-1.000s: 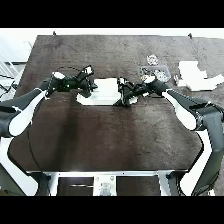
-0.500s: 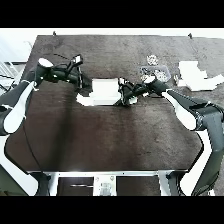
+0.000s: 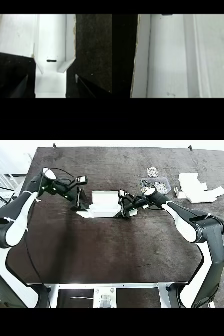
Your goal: Fold the box and place the chain.
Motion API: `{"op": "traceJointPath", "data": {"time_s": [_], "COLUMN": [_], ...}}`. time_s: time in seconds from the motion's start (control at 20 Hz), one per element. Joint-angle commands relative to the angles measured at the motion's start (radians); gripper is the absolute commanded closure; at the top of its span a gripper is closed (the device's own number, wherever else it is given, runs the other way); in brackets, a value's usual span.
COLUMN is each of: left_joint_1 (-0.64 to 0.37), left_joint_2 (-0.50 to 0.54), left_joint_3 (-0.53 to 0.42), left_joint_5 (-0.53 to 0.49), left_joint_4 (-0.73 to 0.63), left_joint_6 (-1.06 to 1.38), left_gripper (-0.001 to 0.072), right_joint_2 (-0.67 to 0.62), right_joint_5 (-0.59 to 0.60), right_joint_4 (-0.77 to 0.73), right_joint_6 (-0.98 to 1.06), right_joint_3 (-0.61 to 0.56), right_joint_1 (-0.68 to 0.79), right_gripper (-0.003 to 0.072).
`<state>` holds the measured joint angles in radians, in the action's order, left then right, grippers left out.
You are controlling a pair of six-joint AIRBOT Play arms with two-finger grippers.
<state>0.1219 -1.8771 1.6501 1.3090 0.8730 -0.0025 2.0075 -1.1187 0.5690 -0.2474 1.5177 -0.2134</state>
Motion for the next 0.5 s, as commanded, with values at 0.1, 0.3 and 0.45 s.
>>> {"op": "traceJointPath", "data": {"time_s": [0.1, 0.3, 0.45], "left_joint_1": [0.045, 0.059, 0.059], "left_joint_2": [-0.001, -0.004, -0.015], "left_joint_3": [-0.068, -0.097, -0.097], "left_joint_5": [-0.126, -0.166, -0.181], "left_joint_4": [0.04, 0.031, 0.019], "left_joint_6": [-0.011, 0.034, 0.038], "left_gripper": [0.0043, 0.0122, 0.0194], "right_joint_2": [0.0, 0.0, 0.0], "right_joint_5": [0.0, 0.0, 0.0], "right_joint_4": [0.0, 0.0, 0.0], "right_joint_6": [0.0, 0.0, 0.0], "right_joint_3": [0.0, 0.0, 0.0], "right_joint_1": [-0.001, -0.001, -0.001], "right_gripper": [0.0106, 0.0106, 0.0107]}}
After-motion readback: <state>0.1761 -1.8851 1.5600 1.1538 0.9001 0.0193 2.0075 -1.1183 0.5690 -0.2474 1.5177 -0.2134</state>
